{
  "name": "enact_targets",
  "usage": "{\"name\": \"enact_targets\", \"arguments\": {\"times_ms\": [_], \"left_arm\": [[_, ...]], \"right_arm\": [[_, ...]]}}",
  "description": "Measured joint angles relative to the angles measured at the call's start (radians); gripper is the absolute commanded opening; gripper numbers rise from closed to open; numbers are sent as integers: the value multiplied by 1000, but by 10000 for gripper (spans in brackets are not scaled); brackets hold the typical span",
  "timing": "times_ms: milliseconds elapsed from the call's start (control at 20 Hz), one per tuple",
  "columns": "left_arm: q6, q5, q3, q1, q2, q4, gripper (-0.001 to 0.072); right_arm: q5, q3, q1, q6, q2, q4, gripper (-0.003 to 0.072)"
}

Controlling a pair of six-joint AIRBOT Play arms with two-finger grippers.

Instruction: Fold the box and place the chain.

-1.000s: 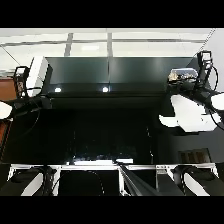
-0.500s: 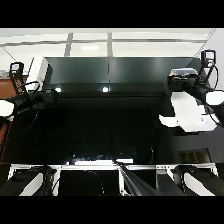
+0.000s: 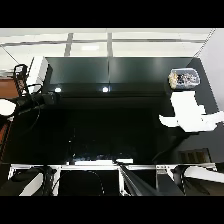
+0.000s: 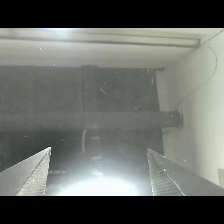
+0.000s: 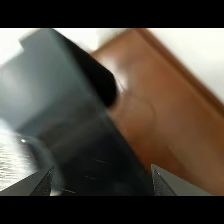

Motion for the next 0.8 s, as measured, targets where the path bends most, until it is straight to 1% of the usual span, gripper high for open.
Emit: {"name": "enact_targets", "arguments": {"times_ms": [100, 150, 300, 400, 500, 550, 650, 700, 750, 800], "left_arm": [[0, -18, 0, 0, 0, 0, 716], [0, -19, 0, 0, 0, -1, 716], [0, -29, 0, 0, -1, -3, 716], [0, -34, 0, 0, -1, -4, 715], [-4, -36, 0, 0, -1, -10, 715], [-4, -37, 0, 0, -1, -15, 716], [-4, -42, 0, 0, -1, -23, 715], [-4, -43, 0, 0, -1, -24, 715], [-4, -43, 0, 0, -1, -26, 715], [-4, -43, 0, 0, -1, -27, 715]], "right_arm": [[190, 105, -96, 13, -82, -60, 712], [282, 140, -129, 10, -118, -101, 712], [535, 203, -182, -95, -209, -178, 712], [640, 221, -183, -166, -250, -197, 712], [701, 230, -168, -222, -274, -205, 711], [720, 233, -156, -243, -281, -204, 632], [752, 237, -133, -272, -291, -211, 291], [759, 238, -125, -280, -293, -214, 176], [772, 239, -118, -286, -295, -217, 148], [787, 240, -113, -293, -297, -219, 34]]}}
